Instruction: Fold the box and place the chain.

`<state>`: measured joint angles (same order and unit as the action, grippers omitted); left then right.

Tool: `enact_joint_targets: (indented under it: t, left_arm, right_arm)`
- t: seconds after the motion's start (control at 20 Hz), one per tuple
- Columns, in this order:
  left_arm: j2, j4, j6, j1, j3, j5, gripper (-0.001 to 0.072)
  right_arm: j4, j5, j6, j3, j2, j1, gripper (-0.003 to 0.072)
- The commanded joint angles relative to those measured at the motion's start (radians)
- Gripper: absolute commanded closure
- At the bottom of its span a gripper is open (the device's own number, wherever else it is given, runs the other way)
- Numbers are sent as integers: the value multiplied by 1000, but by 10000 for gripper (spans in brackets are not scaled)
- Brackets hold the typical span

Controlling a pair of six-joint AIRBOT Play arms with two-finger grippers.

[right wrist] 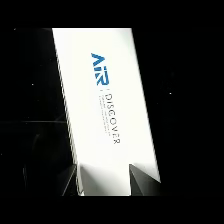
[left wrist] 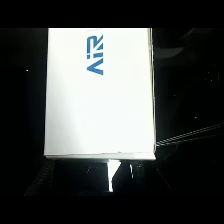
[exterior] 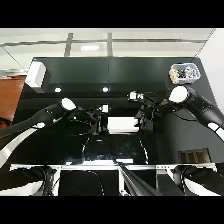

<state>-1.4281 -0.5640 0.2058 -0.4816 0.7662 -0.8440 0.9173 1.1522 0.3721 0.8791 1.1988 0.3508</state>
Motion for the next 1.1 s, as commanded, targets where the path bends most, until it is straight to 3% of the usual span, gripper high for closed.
enact_joint_targets:
  t: [0.0,0.05,0.1,0.25,0.35,0.45,1.05]
  left_arm:
    - [-1,0,-1,0,0,-4,371]
    - [-1,0,-1,0,0,-4,371]
    - [-1,0,-1,0,0,-4,371]
    - [-1,0,-1,0,0,-4,371]
    - [-1,0,-1,0,0,-4,371]
    - [-1,0,-1,0,0,-4,371]
    - [-1,0,-1,0,0,-4,371]
  right_arm:
    - [-51,33,221,16,-21,-10,398]
    - [-101,66,365,21,-32,-32,590]
    - [-139,112,479,19,-35,-59,671]
    - [-329,153,612,-83,-35,-106,671]
    - [-537,42,612,-183,-35,-101,671]
    - [-629,-60,612,-237,-34,-97,671]
    - [-525,-144,612,-257,60,-96,670]
